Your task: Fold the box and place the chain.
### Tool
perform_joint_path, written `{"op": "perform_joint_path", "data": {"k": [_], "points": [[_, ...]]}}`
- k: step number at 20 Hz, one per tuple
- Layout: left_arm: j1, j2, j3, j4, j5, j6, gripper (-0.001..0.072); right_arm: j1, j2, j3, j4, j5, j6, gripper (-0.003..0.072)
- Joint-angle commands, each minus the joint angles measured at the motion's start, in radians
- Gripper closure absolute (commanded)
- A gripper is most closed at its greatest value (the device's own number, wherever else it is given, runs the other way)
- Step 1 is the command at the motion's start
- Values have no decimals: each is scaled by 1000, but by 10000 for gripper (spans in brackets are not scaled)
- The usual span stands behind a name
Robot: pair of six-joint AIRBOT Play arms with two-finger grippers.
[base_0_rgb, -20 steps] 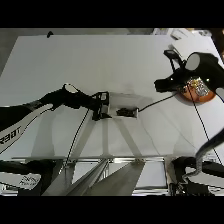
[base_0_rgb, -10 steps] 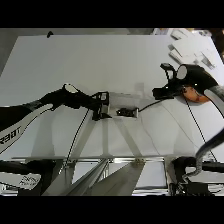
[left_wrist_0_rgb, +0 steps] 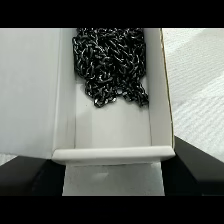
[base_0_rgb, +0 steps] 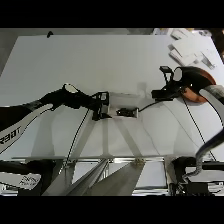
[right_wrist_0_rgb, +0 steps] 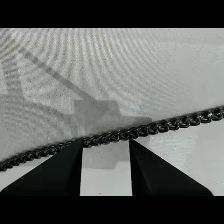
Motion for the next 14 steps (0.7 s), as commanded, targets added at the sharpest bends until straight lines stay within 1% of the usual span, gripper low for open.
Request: {"op": "perform_joint_path", "data": {"k": [1, 2, 4, 5, 6, 8, 10, 14], "points": [[0, 1, 0, 0, 0, 0, 622, 11, -17, 0, -3, -9, 7, 460], [0, 1, 0, 0, 0, 0, 622, 11, -18, 0, -3, -6, 7, 466], [0, 1, 0, 0, 0, 0, 622, 11, -17, 0, -4, 11, 3, 568], [0, 1, 0, 0, 0, 0, 622, 11, -15, 0, -5, 17, 1, 648], [0, 1, 0, 0, 0, 0, 622, 11, -10, 0, -6, 31, -7, 668], [0, 1, 0, 0, 0, 0, 622, 11, 22, 0, -10, 41, -11, 668], [0, 1, 0, 0, 0, 0, 622, 14, 84, 0, -8, 55, -35, 668], [0, 1, 0, 0, 1, 0, 622, 40, 273, 0, 11, 99, -55, 668]]}}
